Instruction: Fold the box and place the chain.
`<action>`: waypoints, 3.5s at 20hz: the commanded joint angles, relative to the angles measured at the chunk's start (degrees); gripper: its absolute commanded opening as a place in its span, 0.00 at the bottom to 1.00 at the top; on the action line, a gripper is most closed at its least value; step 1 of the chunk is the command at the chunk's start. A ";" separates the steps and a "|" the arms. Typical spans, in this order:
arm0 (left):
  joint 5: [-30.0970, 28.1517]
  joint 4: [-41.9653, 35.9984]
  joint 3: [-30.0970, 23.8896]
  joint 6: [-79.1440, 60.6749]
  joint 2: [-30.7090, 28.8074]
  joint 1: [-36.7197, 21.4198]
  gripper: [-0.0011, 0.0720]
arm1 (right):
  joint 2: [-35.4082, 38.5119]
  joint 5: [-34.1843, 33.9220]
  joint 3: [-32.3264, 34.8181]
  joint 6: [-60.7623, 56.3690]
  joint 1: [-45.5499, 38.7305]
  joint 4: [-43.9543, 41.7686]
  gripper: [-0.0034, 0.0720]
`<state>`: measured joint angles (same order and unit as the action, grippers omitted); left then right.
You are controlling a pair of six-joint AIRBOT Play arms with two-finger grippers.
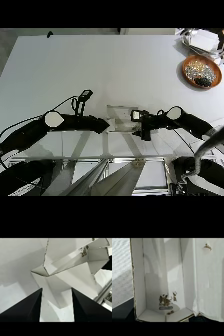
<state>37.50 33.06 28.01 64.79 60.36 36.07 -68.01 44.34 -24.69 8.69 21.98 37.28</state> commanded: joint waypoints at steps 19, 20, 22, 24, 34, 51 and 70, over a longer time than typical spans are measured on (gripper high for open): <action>10.71 31.56 17.05 38.88 12.52 8.55 0.63 | 0.04 0.02 -0.02 0.00 -0.02 0.00 0.41; 12.35 32.48 18.18 41.22 13.42 8.68 0.63 | 0.04 0.02 -0.02 0.00 -0.02 0.00 0.41; 15.96 33.59 20.63 43.82 14.93 8.70 0.63 | 0.04 0.02 -0.02 0.00 -0.02 0.00 0.41; 19.89 37.48 23.56 49.07 16.17 9.38 0.63 | 0.04 0.02 -0.02 0.00 -0.02 0.00 0.41; 21.75 42.40 29.05 64.13 20.90 14.08 0.49 | 0.04 0.02 -0.02 0.00 -0.02 0.00 0.41; 18.01 42.84 29.03 71.84 26.84 16.87 0.09 | 0.04 0.02 -0.02 0.00 -0.02 0.00 0.41; 18.53 42.21 29.03 71.95 26.60 16.87 0.27 | 0.02 0.02 -0.02 0.00 -0.02 0.00 0.41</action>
<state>56.29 75.22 57.04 136.79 87.15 52.95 -67.99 44.34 -24.69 8.71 21.96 37.30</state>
